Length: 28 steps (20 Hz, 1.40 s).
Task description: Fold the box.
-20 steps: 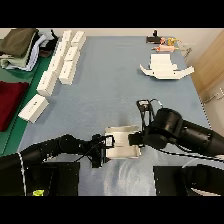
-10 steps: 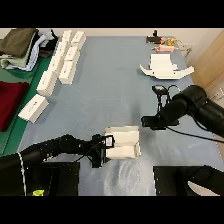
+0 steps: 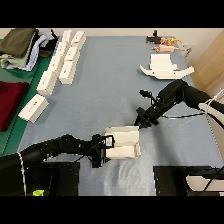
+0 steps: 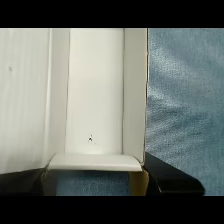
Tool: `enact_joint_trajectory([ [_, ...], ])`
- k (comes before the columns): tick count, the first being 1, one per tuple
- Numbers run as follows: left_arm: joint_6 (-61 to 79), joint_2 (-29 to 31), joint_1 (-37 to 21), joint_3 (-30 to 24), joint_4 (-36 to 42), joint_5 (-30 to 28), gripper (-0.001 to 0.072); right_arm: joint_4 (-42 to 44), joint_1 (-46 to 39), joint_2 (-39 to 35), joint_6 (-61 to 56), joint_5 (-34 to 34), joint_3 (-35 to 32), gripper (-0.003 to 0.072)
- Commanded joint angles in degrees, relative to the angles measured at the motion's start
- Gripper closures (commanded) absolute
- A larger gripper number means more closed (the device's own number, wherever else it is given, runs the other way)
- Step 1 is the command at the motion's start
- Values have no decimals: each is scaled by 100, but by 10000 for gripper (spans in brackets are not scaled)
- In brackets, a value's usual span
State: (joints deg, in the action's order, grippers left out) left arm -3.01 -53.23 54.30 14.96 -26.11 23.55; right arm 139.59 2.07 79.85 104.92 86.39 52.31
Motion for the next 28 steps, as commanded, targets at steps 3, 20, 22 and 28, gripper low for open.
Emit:
enact_joint_trajectory([
  [3,2,0,0,4,-2,-2,248,505,361,149,1377,439,55,684],
  [20,2,0,0,4,-2,-2,249,-640,3053,-3213,2671,-3947,-2376,683],
  [22,2,0,0,4,-2,-2,248,-898,3477,-3447,2669,-4306,-2614,683],
  [28,2,0,0,4,-2,-2,248,-1829,4452,-3648,2833,-4975,-2715,413],
])
